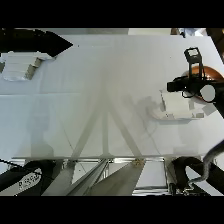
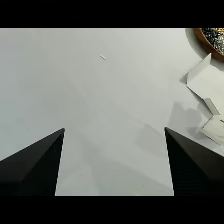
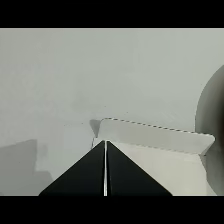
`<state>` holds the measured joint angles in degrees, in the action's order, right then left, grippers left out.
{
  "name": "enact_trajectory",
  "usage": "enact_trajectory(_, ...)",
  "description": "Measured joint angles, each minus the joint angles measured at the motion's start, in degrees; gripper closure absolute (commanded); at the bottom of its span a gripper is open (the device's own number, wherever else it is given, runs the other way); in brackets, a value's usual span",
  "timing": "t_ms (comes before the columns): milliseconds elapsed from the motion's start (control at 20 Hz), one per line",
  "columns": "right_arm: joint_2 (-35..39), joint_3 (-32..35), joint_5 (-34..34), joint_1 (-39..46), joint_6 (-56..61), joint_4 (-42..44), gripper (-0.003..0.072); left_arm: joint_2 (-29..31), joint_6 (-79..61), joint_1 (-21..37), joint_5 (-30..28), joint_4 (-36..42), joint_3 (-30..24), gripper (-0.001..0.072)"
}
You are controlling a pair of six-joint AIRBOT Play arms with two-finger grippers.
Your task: Fold the box and place the chain.
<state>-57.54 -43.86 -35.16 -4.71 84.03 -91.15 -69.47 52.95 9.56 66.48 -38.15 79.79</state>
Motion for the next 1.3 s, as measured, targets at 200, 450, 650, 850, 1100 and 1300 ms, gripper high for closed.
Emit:
enact_trajectory(200, 0.0, 0.0, 0.3, 0.0, 0.0, 0.0, 0.0353, 0.0, 0.0, 0.0, 0.0, 0.0, 0.0, 0.0008)
enact_trajectory(450, 2.5, -1.3, -2.2, 0.3, 0.0, -0.5, 0.0349, 0.0, 0.0, 0.0, 0.0, 0.0, 0.0, 0.0008)
enact_trajectory(650, 5.6, -6.7, -9.3, 4.6, 0.0, -1.2, 0.0346, 0.0, 0.0, 0.0, 0.0, 0.0, 0.0, 0.0008)
enact_trajectory(850, 7.3, -12.5, -18.5, 14.7, 0.0, -1.5, 0.0346, 0.0, 0.0, 0.0, 0.0, 0.0, 0.0, 0.0008)
enact_trajectory(1100, 7.1, -15.1, -26.8, 30.6, -2.5, -1.5, 0.0284, 0.0, 0.0, 0.0, 0.0, 0.0, 0.0, 0.0008)
enact_trajectory(1300, 3.1, -15.5, -31.8, 41.7, -3.3, 0.0, 0.0282, 0.0, 0.0, 0.0, 0.0, 0.0, 0.0, 0.0008)
